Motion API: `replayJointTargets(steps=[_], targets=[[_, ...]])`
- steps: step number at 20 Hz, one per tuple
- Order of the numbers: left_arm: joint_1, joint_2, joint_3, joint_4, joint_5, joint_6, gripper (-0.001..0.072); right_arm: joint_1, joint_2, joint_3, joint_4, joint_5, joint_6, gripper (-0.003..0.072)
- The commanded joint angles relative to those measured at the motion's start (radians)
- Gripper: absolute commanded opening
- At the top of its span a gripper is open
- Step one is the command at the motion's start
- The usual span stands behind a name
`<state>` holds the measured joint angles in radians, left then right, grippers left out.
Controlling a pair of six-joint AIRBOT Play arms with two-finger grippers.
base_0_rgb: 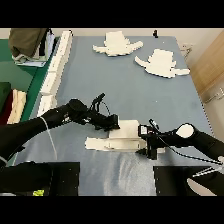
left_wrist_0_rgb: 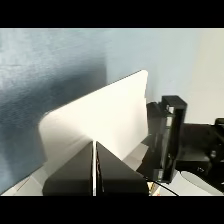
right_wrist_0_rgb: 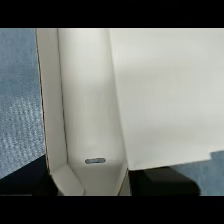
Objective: Fold the box.
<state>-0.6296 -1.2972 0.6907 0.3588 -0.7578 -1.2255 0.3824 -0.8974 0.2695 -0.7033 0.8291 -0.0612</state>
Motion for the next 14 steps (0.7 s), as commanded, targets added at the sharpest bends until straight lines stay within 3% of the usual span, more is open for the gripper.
replayJointTargets(steps=[1,7,9,10,14], targets=[[0.000,-0.058,0.001,0.004,-0.037,-0.006,0.0046,0.000,0.001,0.001,0.000,0.000,-0.002,0.0507],[0.005,-0.061,0.010,0.004,-0.034,0.015,0.0048,0.000,0.001,0.001,0.000,0.000,-0.002,0.0506],[0.030,-0.035,0.047,0.000,-0.077,0.099,0.0047,0.000,0.001,0.001,0.000,0.000,-0.003,0.0507],[0.048,-0.008,0.066,0.000,-0.105,0.139,0.0019,0.000,0.001,0.001,0.000,0.000,-0.003,0.0507],[0.170,0.175,0.106,0.019,-0.245,0.270,0.0018,0.000,0.001,0.001,0.000,0.000,-0.003,0.0507]])
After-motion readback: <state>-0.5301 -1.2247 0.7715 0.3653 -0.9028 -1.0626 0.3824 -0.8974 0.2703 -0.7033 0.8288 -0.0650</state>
